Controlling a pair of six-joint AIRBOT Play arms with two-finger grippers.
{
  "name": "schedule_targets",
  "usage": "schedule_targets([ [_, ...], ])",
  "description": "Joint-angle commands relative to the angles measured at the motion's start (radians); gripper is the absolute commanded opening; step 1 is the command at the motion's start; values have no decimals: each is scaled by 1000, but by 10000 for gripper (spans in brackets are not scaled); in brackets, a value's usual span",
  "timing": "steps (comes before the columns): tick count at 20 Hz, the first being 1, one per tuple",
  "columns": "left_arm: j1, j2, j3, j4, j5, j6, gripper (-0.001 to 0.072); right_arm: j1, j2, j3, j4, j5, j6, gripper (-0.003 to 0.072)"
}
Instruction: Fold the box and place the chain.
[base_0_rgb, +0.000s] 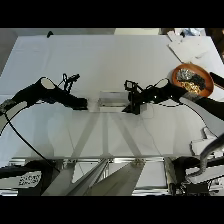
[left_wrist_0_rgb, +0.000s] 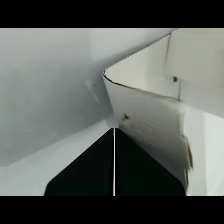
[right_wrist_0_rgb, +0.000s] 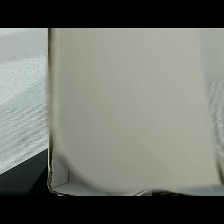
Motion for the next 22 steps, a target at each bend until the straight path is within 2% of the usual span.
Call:
schedule_targets([
  [1,1,-1,0,-120,-15,72,6,0,0,0,0,0,0,414],
  [4,1,-1,0,-206,-27,145,7,0,0,0,0,0,0,414],
  [10,8,0,0,-219,-27,149,15,0,0,0,0,0,0,414],
  [15,33,0,0,-230,-58,237,96,0,0,0,0,0,0,414],
  [17,33,0,0,-289,-58,284,183,0,0,0,0,0,0,414],
  [18,33,0,0,-323,-58,310,187,0,0,0,0,0,0,414],
  [20,32,-2,0,-370,-56,352,299,0,0,0,0,0,0,414],
  [22,32,-2,0,-372,-57,367,299,0,0,0,0,0,0,414],
])
